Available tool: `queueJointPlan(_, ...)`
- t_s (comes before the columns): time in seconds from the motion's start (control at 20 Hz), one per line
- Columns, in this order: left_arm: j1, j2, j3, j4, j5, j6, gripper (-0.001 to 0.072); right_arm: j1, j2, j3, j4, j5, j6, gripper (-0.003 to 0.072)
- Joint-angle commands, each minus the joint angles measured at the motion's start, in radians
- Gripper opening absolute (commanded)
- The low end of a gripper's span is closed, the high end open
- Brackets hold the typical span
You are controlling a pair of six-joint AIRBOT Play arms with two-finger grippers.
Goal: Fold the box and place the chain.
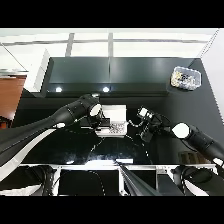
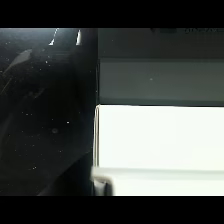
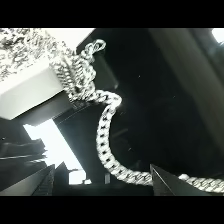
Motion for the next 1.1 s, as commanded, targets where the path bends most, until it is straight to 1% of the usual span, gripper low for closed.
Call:
queueJointPlan(0.0, -0.001, 0.000, 0.001, 0.000, 0.000, 0.000, 0.0033, 0.015, -0.023, -0.011, 0.026, -0.108, -0.089, 0.0720)
queueJointPlan(0.2, -0.001, 0.000, 0.001, 0.000, 0.000, 0.000, 0.0033, 0.016, -0.033, -0.011, 0.053, -0.075, -0.089, 0.0720)
queueJointPlan(1.05, -0.001, 0.000, 0.001, 0.000, 0.000, 0.000, 0.0032, 0.017, -0.071, -0.011, 0.051, -0.075, -0.090, 0.0720)
